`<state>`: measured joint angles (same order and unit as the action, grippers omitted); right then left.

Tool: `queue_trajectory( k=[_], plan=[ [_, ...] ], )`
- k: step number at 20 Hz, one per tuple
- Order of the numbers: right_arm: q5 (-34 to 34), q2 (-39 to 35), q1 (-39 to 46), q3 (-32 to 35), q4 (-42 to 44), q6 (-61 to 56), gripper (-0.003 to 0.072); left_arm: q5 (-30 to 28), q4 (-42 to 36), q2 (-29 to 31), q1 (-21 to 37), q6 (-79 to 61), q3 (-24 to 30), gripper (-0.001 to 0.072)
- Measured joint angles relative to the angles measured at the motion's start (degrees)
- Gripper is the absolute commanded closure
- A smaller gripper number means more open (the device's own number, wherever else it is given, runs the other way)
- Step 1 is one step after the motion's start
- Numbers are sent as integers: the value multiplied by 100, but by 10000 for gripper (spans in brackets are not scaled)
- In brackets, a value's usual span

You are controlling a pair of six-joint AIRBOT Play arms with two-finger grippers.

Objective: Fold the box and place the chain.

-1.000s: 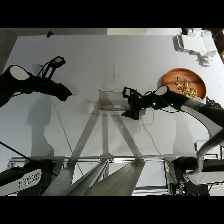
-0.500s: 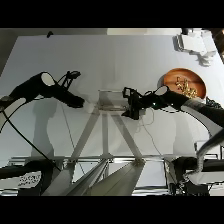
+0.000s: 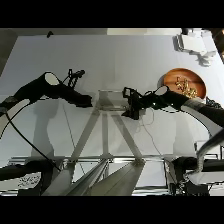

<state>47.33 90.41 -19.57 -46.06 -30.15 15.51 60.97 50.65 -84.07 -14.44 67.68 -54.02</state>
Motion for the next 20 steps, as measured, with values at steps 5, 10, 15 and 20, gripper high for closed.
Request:
queue_trajectory(
  k=[5, 10, 15, 20],
  plan=[
    [0, 0, 0, 0, 2, 0, 212, -210, 638, 284, 79, 160, 2, 704],
    [0, 0, 0, 0, 0, 0, 212, -409, 975, 181, 120, 358, 197, 703],
    [0, 0, 0, 0, 2, 0, 212, -695, 673, 85, 114, 297, 428, 705],
    [0, 0, 0, 0, 0, 0, 212, -898, 503, 63, 63, 229, 479, 706]
  ],
)
